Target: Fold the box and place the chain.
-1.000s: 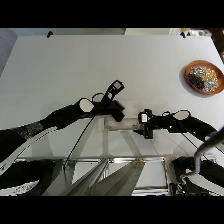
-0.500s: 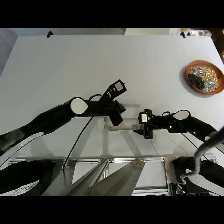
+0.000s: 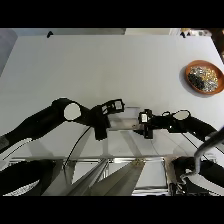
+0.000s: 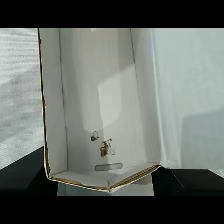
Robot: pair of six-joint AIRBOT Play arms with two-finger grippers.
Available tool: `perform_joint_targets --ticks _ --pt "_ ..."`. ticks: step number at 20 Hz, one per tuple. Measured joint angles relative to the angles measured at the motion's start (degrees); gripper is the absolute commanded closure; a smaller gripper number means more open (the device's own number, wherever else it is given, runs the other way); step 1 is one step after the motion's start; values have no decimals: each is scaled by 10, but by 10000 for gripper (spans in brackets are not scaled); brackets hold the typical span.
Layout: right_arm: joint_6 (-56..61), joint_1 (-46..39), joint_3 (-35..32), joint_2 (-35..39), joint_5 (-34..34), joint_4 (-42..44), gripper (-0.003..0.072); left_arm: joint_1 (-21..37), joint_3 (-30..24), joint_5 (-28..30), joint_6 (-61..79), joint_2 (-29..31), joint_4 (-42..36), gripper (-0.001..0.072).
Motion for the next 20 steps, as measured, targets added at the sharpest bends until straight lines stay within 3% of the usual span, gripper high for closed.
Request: perform_joint_targets --ticks 9,13,20 --pt "0 0 0 0 0 0 346 56 -52 -22 -47 0 38 687" --pt "0 0 0 0 -1 0 346 80 -59 -21 15 3 27 360" --pt "0 0 0 0 -1 0 346 94 -62 42 171 1 19 356"
